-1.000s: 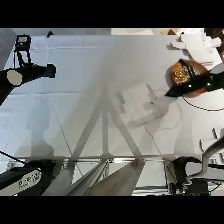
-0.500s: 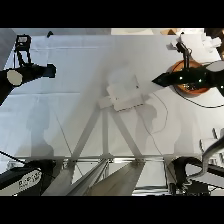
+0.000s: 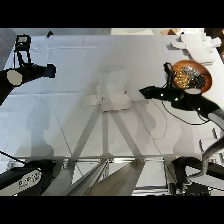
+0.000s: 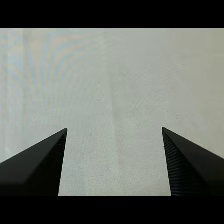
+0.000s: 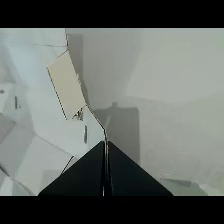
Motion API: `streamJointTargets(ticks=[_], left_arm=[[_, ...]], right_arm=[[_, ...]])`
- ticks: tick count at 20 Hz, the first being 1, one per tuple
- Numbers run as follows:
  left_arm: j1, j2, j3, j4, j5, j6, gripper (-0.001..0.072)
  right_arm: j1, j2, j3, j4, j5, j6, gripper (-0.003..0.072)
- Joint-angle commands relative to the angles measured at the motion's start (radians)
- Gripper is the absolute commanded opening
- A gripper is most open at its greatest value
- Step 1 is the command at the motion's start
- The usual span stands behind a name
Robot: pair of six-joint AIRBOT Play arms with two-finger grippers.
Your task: Fold the box and place the chain.
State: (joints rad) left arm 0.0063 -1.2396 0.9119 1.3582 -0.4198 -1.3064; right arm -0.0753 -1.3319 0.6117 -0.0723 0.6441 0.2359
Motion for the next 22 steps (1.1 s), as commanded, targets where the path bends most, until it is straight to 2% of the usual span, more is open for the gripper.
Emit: streamJointTargets(ticks=[1, 5, 12, 22], left_arm=[[-0.001, 0.0, 0.0, 0.0, 0.0, 0.0, 0.0645], [-0.001, 0.0, 0.0, 0.0, 0.0, 0.0, 0.0645], [-0.001, 0.0, 0.0, 0.0, 0.0, 0.0, 0.0645], [-0.001, 0.0, 0.0, 0.0, 0.001, 0.0, 0.0645]], right_arm=[[0.09, 0.001, -0.057, 0.166, -0.135, -0.122, 0.0008], [0.114, 0.001, -0.057, 0.186, -0.171, -0.121, 0.0008], [0.114, 0.001, -0.057, 0.182, -0.102, -0.121, 0.0012], [0.114, 0.001, -0.057, 0.182, -0.097, -0.121, 0.0013]])
